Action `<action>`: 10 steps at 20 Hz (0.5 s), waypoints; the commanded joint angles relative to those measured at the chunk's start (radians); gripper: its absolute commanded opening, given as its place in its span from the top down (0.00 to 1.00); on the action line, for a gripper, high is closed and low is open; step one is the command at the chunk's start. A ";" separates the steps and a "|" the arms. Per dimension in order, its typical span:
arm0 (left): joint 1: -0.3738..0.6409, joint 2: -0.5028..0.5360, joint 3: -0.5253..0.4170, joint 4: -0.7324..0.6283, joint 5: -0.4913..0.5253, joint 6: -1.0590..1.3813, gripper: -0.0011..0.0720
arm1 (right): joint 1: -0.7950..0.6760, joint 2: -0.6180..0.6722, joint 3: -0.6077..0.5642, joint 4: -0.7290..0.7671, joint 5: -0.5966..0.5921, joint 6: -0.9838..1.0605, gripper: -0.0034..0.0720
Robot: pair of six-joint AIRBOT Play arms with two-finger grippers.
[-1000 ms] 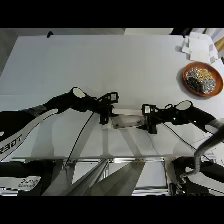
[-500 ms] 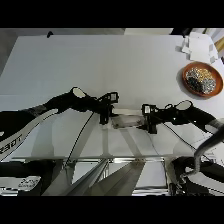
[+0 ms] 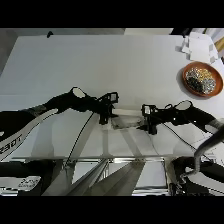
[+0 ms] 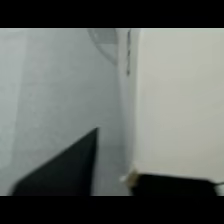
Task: Fold the box and place the chain.
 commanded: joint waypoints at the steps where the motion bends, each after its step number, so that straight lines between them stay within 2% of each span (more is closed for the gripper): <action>1: 0.001 0.012 0.000 0.009 0.004 0.001 0.36 | -0.001 0.001 0.000 0.005 -0.011 0.003 0.56; 5: 0.001 0.090 0.000 0.079 0.014 -0.045 0.35 | -0.001 0.001 0.000 0.006 -0.011 0.003 0.56; 10: 0.001 0.232 0.000 0.369 0.034 -0.369 0.35 | -0.001 0.001 0.000 0.005 -0.011 0.003 0.56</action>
